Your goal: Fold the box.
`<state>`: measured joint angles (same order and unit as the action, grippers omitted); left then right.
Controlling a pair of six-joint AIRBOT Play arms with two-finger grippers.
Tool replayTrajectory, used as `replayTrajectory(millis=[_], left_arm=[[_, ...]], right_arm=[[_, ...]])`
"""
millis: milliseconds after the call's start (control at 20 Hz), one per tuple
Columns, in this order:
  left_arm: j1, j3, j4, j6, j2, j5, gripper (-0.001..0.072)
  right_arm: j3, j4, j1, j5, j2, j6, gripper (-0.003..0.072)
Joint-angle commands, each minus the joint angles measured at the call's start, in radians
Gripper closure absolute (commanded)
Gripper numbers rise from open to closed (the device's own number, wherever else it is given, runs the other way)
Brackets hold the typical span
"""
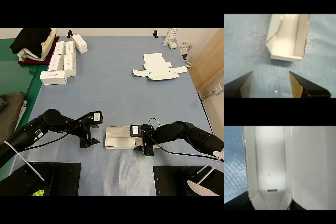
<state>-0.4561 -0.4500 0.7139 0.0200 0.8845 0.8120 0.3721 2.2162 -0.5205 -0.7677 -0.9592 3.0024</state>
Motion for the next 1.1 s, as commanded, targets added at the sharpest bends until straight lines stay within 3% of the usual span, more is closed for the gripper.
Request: replayTrajectory(millis=[0, 550, 1050], left_arm=[[-0.014, 0.053, -0.124, -0.268, 0.048, -0.042, 0.0012], [-0.162, 0.053, -0.267, -0.291, 0.166, -0.143, 0.0013], [-0.168, 0.053, -0.272, -0.29, 0.212, -0.167, 0.0015]], right_arm=[[0.001, -0.003, 0.0, 0.0, 0.001, 0.001, 0.0171], [0.0, -0.005, 0.0, 0.0, 0.0, 0.001, 0.0171], [0.001, -0.005, 0.0, 0.0, 0.0, 0.001, 0.0171]])
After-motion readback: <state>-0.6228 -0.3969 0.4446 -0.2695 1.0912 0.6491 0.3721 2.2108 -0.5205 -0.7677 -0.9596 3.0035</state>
